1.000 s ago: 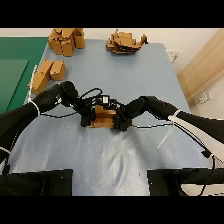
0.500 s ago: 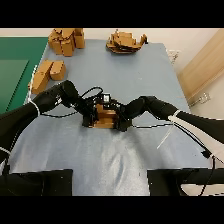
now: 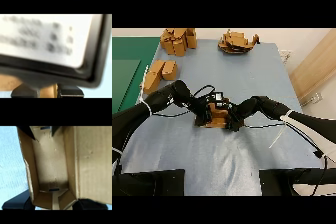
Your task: Fold the box.
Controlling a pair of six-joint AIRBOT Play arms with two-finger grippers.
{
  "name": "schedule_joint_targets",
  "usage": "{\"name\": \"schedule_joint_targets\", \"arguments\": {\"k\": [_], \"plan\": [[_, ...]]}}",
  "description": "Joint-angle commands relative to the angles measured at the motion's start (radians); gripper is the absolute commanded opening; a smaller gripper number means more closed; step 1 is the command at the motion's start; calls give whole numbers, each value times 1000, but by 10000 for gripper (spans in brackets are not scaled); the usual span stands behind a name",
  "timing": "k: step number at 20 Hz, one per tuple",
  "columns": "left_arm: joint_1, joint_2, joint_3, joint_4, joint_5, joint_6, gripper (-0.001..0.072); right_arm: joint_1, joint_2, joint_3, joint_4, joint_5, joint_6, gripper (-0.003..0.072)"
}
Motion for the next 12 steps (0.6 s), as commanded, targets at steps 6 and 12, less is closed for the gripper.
{"name": "schedule_joint_targets", "arguments": {"k": [6, 12], "plan": [[1, 17, 27, -94, -11, 64, 19, 0, 0, 0, -3, 0, 0, 5], [17, 160, 27, -77, -14, 58, 18, -1, 0, 0, -9, 0, -1, 4]]}}
